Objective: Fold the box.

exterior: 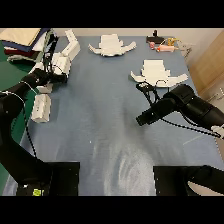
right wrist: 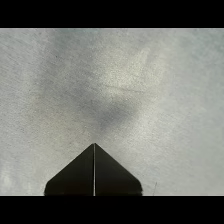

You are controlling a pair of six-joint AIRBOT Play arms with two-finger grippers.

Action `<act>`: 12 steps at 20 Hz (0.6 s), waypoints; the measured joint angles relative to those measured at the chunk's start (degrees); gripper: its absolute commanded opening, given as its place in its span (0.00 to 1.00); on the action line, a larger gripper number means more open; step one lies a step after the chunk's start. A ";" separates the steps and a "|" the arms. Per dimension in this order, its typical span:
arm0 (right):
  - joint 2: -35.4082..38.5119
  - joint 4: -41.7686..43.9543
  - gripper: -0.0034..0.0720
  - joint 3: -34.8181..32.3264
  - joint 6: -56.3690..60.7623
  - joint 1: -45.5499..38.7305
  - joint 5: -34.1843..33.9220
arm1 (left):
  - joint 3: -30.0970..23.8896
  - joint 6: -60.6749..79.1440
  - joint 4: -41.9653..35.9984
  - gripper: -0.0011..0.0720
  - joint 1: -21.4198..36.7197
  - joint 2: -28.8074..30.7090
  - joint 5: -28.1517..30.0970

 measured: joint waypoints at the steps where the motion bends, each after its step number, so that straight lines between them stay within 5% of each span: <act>1: 0.00 0.02 0.05 0.00 0.00 0.00 0.00 | 0.00 0.00 0.02 0.72 0.02 0.00 -0.07; 9: 0.00 0.02 0.05 0.00 0.00 0.00 0.00 | 0.00 0.02 0.07 0.73 0.02 0.00 -0.15; 10: 0.00 0.00 0.05 -0.02 0.00 0.00 0.00 | 0.00 0.02 0.07 0.78 0.02 0.00 -0.13; 11: 0.00 0.02 0.05 0.00 0.00 0.00 0.00 | 0.00 0.02 0.07 0.96 0.02 0.00 -0.09; 12: 0.00 0.00 0.05 0.00 0.00 0.00 0.00 | 0.00 -0.02 0.04 0.96 0.02 0.00 -0.04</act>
